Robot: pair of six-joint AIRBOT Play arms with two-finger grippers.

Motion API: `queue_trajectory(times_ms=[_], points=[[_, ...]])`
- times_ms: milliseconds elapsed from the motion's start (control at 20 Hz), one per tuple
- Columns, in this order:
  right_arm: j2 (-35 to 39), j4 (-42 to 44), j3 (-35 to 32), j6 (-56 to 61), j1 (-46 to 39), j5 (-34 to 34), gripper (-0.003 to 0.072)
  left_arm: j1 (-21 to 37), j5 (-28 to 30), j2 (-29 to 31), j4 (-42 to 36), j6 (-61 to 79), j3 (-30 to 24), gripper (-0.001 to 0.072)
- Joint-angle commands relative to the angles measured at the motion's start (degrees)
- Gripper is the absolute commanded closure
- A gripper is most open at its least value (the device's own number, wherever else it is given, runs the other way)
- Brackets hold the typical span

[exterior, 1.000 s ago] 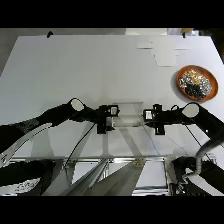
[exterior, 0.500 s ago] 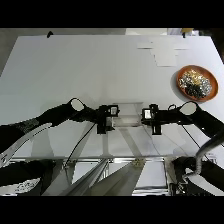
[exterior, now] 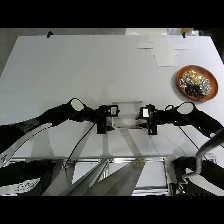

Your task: Fold the box and place the chain.

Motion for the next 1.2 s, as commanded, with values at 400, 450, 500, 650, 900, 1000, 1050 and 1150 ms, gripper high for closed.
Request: queue_trajectory(times_ms=[400,450,500,650,900,1000,1050,1150], points=[[4.98,-15.93,-0.04,21.11,1.22,-0.59,0.0668,0.0,0.02,0.02,-0.02,-0.07,-0.02,0.05],[7.1,-16.74,-0.04,23.28,0.72,-0.61,0.0668,0.0,0.0,0.02,-0.02,-0.07,-0.02,0.05],[9.18,-16.61,-0.02,24.85,-0.15,-0.61,0.0668,0.0,0.02,0.02,-0.02,-0.07,-0.02,0.05],[15.12,-16.59,0.07,35.32,-3.89,-2.69,0.0668,0.0,0.02,0.02,-0.02,-0.07,-0.02,0.05],[15.72,-18.12,1.16,63.56,-12.13,-6.95,0.0667,0.0,0.0,0.02,-0.02,-0.07,-0.02,0.05],[13.4,-23.45,1.16,75.41,-14.62,-5.01,0.0668,0.0,0.0,0.02,-0.02,-0.07,-0.02,0.05],[11.54,-26.38,1.16,80.41,-15.17,-3.32,0.0668,0.0,0.0,0.02,-0.02,-0.07,-0.02,0.05],[7.67,-26.95,1.14,86.42,-15.15,0.42,0.0668,0.0,0.0,0.02,-0.02,-0.07,-0.02,0.05]])
